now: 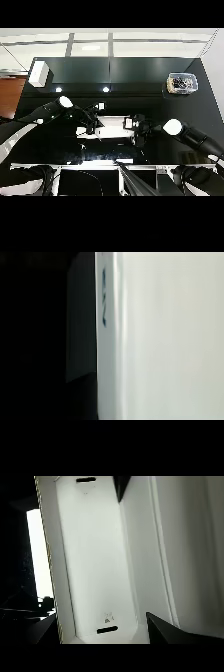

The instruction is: Fold the box and place the chain.

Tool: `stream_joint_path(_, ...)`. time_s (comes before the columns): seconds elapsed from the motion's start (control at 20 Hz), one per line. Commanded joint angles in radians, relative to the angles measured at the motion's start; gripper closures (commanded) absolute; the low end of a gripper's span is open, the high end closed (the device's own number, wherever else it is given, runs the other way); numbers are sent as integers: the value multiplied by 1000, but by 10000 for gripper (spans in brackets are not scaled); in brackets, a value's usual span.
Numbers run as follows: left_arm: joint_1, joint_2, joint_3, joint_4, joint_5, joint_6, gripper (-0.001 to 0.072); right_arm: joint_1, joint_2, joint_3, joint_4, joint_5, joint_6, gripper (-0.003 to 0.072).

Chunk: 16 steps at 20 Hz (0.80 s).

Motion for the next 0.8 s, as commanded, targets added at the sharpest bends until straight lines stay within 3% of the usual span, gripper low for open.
stream_joint_path(0.0, 0, 0, 0, 0, 1, 2, 687, -56, 5, 29, -13, 60, 8, 53)
stream_joint_path(0.3, 0, 0, 0, -1, 1, 2, 687, -64, 2, 29, -10, -26, 82, 54)
stream_joint_path(0.75, 0, 0, 0, -1, 1, 2, 686, -64, -38, 29, 16, -58, 93, 54)
